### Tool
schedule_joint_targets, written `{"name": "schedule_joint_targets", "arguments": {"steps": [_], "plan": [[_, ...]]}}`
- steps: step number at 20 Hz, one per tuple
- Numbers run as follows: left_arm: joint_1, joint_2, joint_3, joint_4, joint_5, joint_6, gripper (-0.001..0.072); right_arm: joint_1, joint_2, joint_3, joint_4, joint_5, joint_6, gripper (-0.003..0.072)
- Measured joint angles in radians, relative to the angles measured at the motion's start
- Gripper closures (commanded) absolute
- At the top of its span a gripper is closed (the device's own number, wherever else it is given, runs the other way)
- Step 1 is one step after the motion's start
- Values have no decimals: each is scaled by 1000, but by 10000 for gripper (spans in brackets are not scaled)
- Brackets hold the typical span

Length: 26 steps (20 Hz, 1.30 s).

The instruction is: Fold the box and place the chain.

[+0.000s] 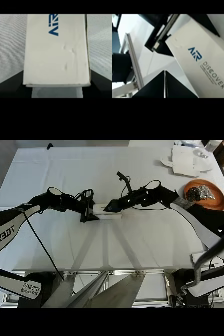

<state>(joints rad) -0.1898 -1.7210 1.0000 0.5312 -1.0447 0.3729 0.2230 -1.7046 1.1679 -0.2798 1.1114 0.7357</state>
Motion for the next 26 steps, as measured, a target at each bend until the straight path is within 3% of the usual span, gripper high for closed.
{"name": "schedule_joint_targets", "arguments": {"steps": [5, 15, 26], "plan": [[0, 0, 0, 0, 0, 0, 316, 2, -32, 0, 26, -46, 18, 681], [0, 0, 0, 1, 0, 1, 316, 27, -71, 0, -88, -22, 56, 678], [0, 0, 0, 0, 0, -2, 316, 58, 39, 31, -40, -92, 90, 679]]}}
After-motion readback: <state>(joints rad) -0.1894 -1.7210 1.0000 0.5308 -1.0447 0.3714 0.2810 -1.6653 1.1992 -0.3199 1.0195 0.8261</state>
